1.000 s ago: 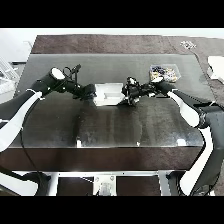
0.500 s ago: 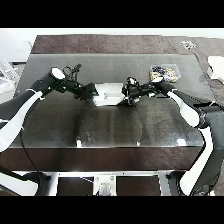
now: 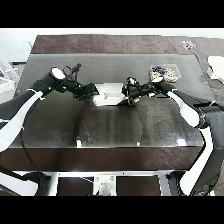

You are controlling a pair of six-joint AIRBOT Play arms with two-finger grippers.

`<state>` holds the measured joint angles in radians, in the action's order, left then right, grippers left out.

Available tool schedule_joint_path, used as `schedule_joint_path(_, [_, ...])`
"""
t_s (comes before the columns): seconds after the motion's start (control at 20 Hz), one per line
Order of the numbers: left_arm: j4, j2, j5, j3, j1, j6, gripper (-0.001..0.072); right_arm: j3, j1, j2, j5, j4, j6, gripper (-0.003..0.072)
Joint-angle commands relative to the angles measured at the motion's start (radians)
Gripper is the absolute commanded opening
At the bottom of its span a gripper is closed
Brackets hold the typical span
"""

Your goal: Fold the box and place the chain.

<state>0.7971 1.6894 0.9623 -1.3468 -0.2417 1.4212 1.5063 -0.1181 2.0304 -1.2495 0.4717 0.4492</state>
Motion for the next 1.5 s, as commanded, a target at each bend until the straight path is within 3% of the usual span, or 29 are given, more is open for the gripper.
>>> schedule_joint_path(0.0, [0.013, 0.006, -0.005, 0.0, -0.001, 0.014, 0.0612, 0.001, -0.001, 0.0, 0.0, 0.0, 0.0, 0.0516])
schedule_joint_path(0.55, [0.019, 0.006, -0.058, -0.001, -0.063, 0.068, 0.0595, 0.001, -0.001, 0.0, 0.0, 0.0, 0.0, 0.0516])
schedule_joint_path(0.6, [0.014, 0.006, -0.052, -0.001, -0.063, 0.071, 0.0459, 0.001, -0.001, 0.0, 0.0, 0.0, 0.0, 0.0516])
schedule_joint_path(0.65, [0.014, 0.006, -0.052, -0.002, -0.063, 0.072, 0.04, 0.001, -0.001, 0.0, 0.0, 0.0, 0.0, 0.0516])
schedule_joint_path(1.1, [0.013, 0.006, -0.039, -0.014, -0.063, 0.091, 0.04, 0.001, -0.001, 0.0, 0.0, 0.0, 0.0, 0.0516])
schedule_joint_path(1.45, [0.08, 0.009, -0.099, -0.016, -0.106, 0.153, 0.04, 0.001, -0.001, 0.0, 0.0, 0.0, 0.0, 0.0516])
